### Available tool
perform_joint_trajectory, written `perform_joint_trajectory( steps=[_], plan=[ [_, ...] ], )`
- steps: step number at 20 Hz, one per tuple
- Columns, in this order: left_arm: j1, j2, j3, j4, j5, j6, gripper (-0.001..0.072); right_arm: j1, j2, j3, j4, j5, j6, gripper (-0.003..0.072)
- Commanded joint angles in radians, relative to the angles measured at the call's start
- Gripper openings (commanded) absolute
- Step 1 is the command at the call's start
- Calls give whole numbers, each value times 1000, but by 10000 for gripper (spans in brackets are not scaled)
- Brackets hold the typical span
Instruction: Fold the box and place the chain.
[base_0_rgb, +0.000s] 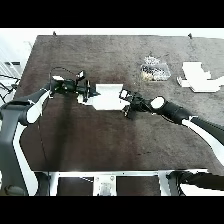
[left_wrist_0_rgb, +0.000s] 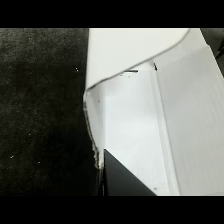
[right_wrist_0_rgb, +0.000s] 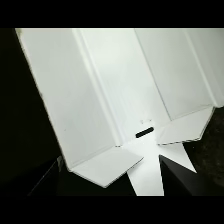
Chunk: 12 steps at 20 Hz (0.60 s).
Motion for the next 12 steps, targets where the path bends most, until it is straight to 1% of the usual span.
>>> perform_joint_trajectory(
  steps=[1,6,8,10,12],
  plan=[
    [1,0,0,0,0,0,20,-1,-3,25,25,-21,-7,704],
    [1,0,0,0,0,0,20,-13,-4,65,25,-17,-29,704],
    [1,0,0,1,0,0,20,-24,-13,90,35,23,-76,704],
    [1,0,0,0,0,0,20,-54,-45,128,65,106,-127,704],
    [1,0,0,0,0,0,20,-87,-76,161,78,164,-140,704]
  ],
)
